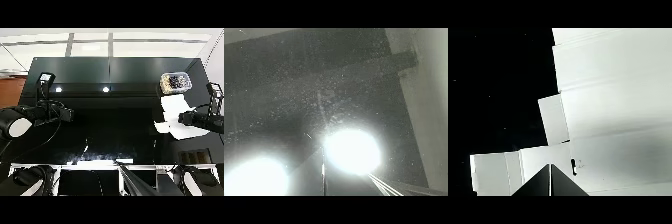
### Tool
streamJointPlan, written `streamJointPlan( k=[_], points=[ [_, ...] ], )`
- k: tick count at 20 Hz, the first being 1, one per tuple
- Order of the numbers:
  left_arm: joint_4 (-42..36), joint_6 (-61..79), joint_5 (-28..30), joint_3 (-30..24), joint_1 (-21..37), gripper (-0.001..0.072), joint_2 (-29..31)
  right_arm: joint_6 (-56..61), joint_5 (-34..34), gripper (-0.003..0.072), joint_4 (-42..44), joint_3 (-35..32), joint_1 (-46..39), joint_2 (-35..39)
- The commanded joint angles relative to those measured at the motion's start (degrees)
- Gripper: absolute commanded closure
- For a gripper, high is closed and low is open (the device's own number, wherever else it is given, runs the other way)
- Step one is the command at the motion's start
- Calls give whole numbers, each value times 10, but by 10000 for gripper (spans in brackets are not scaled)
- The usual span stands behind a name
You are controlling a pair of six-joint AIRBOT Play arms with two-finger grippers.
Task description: Fold the box and place the chain.
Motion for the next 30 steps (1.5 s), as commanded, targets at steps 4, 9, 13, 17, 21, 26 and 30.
streamJointPlan(
  k=[4, 9, 13, 17, 21, 26, 30],
  points=[
    [0, 0, 0, 0, 0, 679, 0, 0, 0, 663, 0, 0, 0, 0],
    [0, 0, 0, 0, 0, 678, 0, 0, 0, 663, 0, 0, 0, 0],
    [0, 0, 0, 0, 0, 679, 0, 0, 0, 663, 0, 0, 0, 0],
    [8, 0, 56, 0, 0, 679, -3, 0, -2, 663, 5, 0, 0, 0],
    [-27, 0, 130, 0, -2, 678, -9, 0, -45, 663, 22, 0, 0, 0],
    [-26, 0, 130, 0, -1, 664, -18, 0, -55, 663, 29, 0, 0, 0],
    [-26, 0, 117, 0, -1, 2, -34, -1, -62, -27, 31, 0, 0, 0]
  ],
)
